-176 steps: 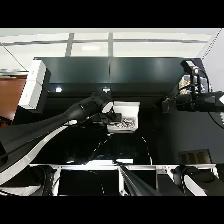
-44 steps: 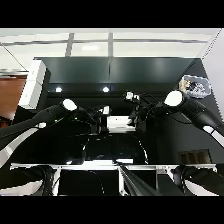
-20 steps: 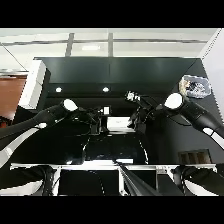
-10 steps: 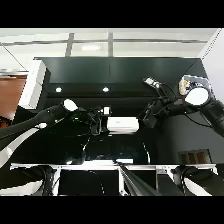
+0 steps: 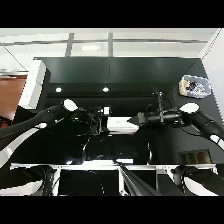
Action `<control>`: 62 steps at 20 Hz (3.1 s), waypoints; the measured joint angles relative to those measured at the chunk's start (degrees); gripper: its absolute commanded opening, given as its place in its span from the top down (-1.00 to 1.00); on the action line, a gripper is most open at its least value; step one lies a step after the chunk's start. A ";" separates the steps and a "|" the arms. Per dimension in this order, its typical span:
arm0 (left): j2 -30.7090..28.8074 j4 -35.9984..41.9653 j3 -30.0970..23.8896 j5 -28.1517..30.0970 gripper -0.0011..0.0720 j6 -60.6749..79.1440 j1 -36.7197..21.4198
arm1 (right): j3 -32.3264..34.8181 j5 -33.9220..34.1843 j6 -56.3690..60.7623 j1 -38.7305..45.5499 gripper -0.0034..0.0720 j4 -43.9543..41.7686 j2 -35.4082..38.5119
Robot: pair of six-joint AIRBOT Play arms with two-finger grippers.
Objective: Fold the box and place the chain.
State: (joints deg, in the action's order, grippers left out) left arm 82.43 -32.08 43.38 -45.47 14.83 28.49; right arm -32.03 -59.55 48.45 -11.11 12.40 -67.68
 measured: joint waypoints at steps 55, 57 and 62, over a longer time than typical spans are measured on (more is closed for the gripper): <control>5.29 -7.13 18.47 -5.40 -0.98 -24.76 10.62 | -8.61 -9.70 12.68 25.24 0.87 33.77 21.55; 5.42 -7.39 18.53 -5.68 -0.98 -25.20 10.67 | -8.61 -9.66 12.66 25.24 0.87 33.79 21.55; 5.51 -7.80 18.56 -6.47 -0.98 -25.62 10.67 | -8.61 -9.60 12.63 25.24 0.87 33.77 21.55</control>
State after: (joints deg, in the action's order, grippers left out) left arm 87.94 -39.88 61.93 -51.94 -10.79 39.16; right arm -40.64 -69.14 61.08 14.13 46.17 -46.13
